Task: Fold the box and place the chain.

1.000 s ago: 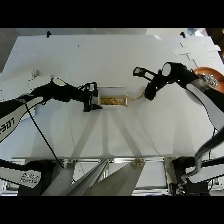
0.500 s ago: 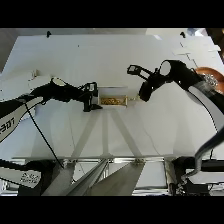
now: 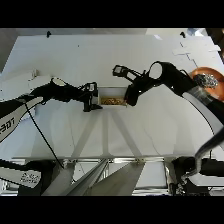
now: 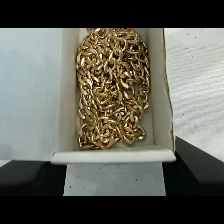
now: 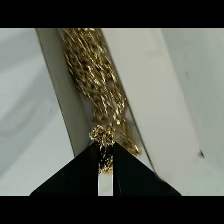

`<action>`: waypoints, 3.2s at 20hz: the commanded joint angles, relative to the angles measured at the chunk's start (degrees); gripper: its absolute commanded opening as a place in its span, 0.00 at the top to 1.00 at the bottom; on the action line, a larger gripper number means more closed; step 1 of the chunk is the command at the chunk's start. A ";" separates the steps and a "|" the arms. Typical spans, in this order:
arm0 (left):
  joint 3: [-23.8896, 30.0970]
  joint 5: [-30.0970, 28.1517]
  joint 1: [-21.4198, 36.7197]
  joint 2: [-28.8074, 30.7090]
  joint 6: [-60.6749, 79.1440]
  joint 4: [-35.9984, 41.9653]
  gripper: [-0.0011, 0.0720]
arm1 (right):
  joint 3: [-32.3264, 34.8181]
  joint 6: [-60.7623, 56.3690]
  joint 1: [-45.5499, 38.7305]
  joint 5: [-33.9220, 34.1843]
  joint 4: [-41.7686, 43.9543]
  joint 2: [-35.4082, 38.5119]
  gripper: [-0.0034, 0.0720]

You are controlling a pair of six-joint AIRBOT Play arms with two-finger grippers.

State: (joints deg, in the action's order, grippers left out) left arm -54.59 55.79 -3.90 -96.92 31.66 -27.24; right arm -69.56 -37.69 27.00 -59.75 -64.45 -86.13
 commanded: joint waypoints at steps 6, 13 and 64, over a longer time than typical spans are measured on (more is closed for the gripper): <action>0.00 0.00 0.00 0.04 0.02 0.00 0.69 | -4.33 -1.53 7.37 6.99 0.70 -2.23 0.94; 0.00 0.11 0.00 0.04 0.02 -0.02 0.69 | -4.55 -1.53 9.35 10.56 0.04 -5.55 0.81; 0.00 0.13 0.00 0.04 0.02 -0.02 0.69 | -5.84 10.29 -1.29 -1.49 8.37 -5.53 0.75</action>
State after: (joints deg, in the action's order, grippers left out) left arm -54.59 55.92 -3.90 -96.92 31.66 -27.27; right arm -75.35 -25.71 24.45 -63.64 -51.00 -92.16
